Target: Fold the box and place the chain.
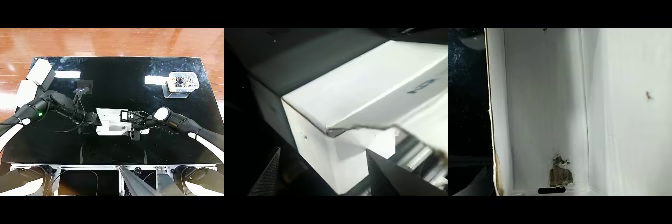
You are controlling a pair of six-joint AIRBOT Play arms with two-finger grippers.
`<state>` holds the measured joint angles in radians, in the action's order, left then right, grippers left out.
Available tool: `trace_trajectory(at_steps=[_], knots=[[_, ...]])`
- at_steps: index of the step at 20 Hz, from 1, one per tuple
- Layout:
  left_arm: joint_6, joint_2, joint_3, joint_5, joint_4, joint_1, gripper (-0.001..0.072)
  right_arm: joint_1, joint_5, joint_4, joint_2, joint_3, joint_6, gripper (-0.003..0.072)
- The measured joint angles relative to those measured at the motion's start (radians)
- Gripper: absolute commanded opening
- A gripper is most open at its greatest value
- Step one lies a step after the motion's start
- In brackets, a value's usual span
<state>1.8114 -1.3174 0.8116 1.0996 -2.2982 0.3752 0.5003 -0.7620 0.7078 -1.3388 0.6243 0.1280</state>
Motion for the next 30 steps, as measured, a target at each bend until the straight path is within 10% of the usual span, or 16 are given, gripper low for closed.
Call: trace_trajectory(at_steps=[23,30], knots=[[-0.417,0.024,0.039,-0.16,0.318,0.27,0.0605,0.0,0.0,0.0,0.0,-0.001,-0.001,0.0481],[-0.705,-0.013,0.135,-0.097,0.576,0.385,0.0483,0.0,0.0,0.0,0.0,-0.001,-0.001,0.0481]])
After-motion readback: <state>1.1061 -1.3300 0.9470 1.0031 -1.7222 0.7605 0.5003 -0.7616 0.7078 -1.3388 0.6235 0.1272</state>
